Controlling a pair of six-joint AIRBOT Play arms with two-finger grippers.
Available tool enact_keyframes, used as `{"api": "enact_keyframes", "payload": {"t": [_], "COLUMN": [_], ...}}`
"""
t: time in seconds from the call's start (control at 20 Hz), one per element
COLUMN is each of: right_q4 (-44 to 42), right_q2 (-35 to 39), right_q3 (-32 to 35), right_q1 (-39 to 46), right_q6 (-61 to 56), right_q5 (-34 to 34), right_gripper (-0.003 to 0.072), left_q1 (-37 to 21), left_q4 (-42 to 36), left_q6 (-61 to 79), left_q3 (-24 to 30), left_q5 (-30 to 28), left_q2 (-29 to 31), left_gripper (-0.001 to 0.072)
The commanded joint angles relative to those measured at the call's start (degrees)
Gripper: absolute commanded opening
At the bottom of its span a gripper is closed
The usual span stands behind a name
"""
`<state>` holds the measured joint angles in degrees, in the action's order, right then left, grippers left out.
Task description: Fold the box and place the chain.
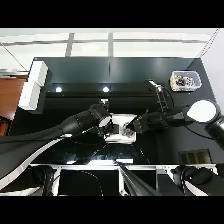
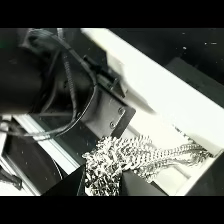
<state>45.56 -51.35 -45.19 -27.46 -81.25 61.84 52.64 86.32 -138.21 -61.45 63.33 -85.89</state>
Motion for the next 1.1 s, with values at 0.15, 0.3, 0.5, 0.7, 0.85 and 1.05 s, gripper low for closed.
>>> {"api": "enact_keyframes", "payload": {"t": [0.15,0.3,0.5,0.7,0.85,1.05], "right_q4": [3.52,8.17,8.61,8.09,8.31,8.31], "right_q2": [-0.04,0.15,0.24,0.24,0.24,0.24], "right_q3": [1.60,-1.36,-3.98,-3.98,-3.98,-3.98], "right_q1": [2.75,9.62,17.92,20.13,20.13,20.13], "right_q6": [-0.22,0.17,2.25,2.69,3.85,4.00], "right_q5": [3.02,10.58,7.91,4.13,4.02,3.96], "right_gripper": [0.0327,0.0326,0.0325,0.0325,0.0325,0.0325], "left_q1": [-0.02,-0.02,-0.02,-0.26,-0.22,-0.31], "left_q4": [-0.04,-0.22,-0.28,-1.57,-1.03,0.42], "left_q6": [0.00,0.00,0.02,-0.26,-0.44,11.37], "left_q3": [-0.04,-0.04,-0.04,-0.31,-1.44,-3.85], "left_q5": [-0.13,-0.17,-0.09,-1.01,-1.25,0.76], "left_q2": [0.02,0.02,0.02,0.04,0.09,3.61], "left_gripper": [0.0028,0.0028,0.0028,0.0028,0.0429,0.0525]}}
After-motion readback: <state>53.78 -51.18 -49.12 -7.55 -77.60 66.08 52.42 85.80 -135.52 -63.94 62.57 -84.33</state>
